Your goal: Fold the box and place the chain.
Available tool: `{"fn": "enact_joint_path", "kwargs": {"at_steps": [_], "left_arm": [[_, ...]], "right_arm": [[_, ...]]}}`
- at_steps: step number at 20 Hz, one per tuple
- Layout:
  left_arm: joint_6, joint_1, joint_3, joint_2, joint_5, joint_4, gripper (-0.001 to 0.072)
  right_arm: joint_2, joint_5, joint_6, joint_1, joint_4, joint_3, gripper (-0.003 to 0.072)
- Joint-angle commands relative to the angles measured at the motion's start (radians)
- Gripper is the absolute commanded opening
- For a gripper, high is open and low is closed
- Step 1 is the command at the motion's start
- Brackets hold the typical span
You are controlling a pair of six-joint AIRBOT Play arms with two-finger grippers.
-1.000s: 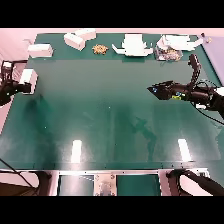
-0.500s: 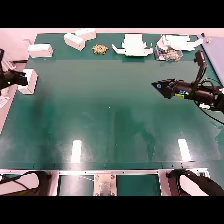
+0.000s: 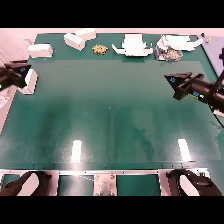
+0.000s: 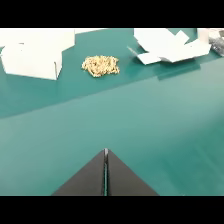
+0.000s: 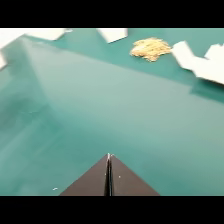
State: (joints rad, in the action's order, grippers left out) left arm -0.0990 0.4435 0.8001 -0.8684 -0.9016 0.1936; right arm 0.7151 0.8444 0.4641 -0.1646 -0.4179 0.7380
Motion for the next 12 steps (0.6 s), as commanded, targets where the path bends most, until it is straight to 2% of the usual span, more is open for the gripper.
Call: {"fn": "enact_joint_path", "kwargs": {"at_steps": [1,4,6,9,12], "left_arm": [[0.129,0.000,-0.244,0.229,0.051,-0.101,0.0012],[0.196,0.000,-0.441,0.363,0.107,-0.168,0.0012],[0.214,0.000,-0.543,0.423,0.103,-0.172,0.0012],[0.224,0.000,-0.637,0.500,0.146,-0.229,0.0012],[0.222,0.000,-0.689,0.543,0.131,-0.228,0.0012]], "right_arm": [[-0.158,-0.147,-0.038,0.001,-0.014,-0.134,0.0005],[-0.283,-0.237,-0.116,0.000,-0.013,-0.291,0.0005],[-0.352,-0.262,-0.137,0.000,-0.013,-0.386,0.0005],[-0.420,-0.277,-0.136,0.000,-0.013,-0.487,0.0005],[-0.466,-0.277,-0.136,0.000,-0.013,-0.545,0.0006]]}}
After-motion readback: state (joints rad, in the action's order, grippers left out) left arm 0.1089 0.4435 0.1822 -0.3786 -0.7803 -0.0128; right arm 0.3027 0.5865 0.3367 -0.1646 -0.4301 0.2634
